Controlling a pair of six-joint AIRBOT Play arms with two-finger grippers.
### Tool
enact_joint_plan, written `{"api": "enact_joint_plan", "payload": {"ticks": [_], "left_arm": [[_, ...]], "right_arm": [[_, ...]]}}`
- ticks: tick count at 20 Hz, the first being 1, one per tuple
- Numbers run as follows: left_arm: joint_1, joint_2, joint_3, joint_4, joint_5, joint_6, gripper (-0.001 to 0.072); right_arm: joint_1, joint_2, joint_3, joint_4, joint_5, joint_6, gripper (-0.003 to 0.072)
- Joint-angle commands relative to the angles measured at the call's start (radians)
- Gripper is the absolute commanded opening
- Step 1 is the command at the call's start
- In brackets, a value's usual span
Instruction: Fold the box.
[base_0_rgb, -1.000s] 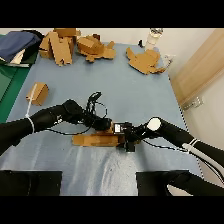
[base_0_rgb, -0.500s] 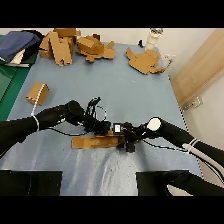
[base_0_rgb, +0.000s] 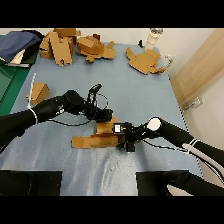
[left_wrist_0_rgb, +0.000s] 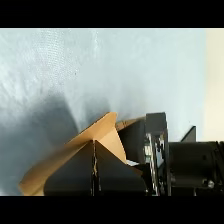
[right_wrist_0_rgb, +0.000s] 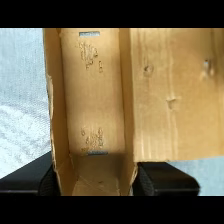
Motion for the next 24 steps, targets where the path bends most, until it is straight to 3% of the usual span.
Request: {"api": "enact_joint_plan", "payload": {"ticks": [1,4,9,11,14,16,18,21,22,24], "left_arm": [[0.021,0.0,0.016,-0.002,0.003,0.067,0.001],[0.054,0.025,0.016,-0.009,0.011,0.162,0.0009],[0.151,0.176,0.013,0.03,-0.043,0.378,0.0009],[0.204,0.229,-0.011,0.122,-0.137,0.427,0.0009],[0.215,0.291,-0.094,0.364,-0.35,0.466,0.0008],[0.163,0.349,-0.159,0.5,-0.38,0.453,0.0007],[0.062,0.449,-0.232,0.54,-0.281,0.458,0.0006],[-0.081,0.649,-0.402,0.539,0.032,0.476,0.0009],[-0.086,0.694,-0.467,0.539,0.08,0.477,0.0011],[-0.08,0.713,-0.546,0.539,0.071,0.48,0.0011]], "right_arm": [[0.0,-0.001,0.0,-0.003,0.002,0.0,0.0522],[0.0,-0.001,0.0,-0.003,0.002,0.0,0.0521],[0.0,-0.001,0.0,-0.003,0.002,0.0,0.0522],[0.0,-0.001,0.0,-0.003,0.002,0.0,0.0522],[0.0,-0.001,0.0,-0.002,0.002,0.0,0.0522],[0.0,-0.001,0.0,-0.002,0.002,0.0,0.0522],[0.0,-0.001,0.0,-0.002,0.002,0.0,0.0522],[0.0,-0.001,0.0,-0.002,0.002,0.0,0.0522],[0.0,-0.001,0.0,-0.002,0.002,0.0,0.0522],[0.0,-0.001,0.0,-0.002,0.002,0.0,0.0522]]}}
